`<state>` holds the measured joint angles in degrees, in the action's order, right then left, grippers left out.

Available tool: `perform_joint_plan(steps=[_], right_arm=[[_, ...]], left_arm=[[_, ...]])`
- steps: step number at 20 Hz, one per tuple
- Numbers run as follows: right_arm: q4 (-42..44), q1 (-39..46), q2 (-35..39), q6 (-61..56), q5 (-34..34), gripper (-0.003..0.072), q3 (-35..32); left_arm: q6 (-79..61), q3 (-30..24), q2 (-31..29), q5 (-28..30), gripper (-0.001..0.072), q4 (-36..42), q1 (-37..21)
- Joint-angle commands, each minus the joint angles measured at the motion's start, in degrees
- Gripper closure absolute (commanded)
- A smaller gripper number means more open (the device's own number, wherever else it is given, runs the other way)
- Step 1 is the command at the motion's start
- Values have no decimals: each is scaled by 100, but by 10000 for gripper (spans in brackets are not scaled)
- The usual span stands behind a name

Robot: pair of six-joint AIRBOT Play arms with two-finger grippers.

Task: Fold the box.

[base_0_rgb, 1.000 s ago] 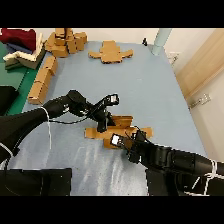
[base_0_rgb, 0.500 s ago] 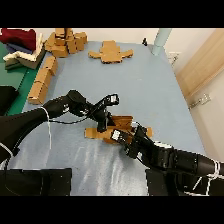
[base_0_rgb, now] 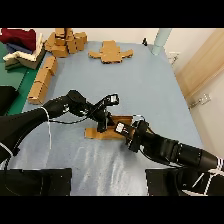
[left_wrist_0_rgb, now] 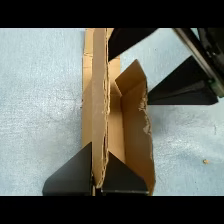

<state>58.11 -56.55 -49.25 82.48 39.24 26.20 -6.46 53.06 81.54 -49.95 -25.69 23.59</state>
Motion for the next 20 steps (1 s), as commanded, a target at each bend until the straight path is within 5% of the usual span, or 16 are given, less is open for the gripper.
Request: perform_joint_plan(steps=[1,4,8,20], right_arm=[[1049,710,39,1633,-584,-34,22],[2988,1591,-7,4030,-723,-34,133],[6065,2855,-413,7464,-98,-34,315],[6561,3018,-1373,8255,564,-34,562]], left_arm=[[0,-2,2,0,696,0,0],[0,-2,2,0,696,0,0],[0,-2,2,0,696,-2,0],[0,-2,2,0,696,0,0]])
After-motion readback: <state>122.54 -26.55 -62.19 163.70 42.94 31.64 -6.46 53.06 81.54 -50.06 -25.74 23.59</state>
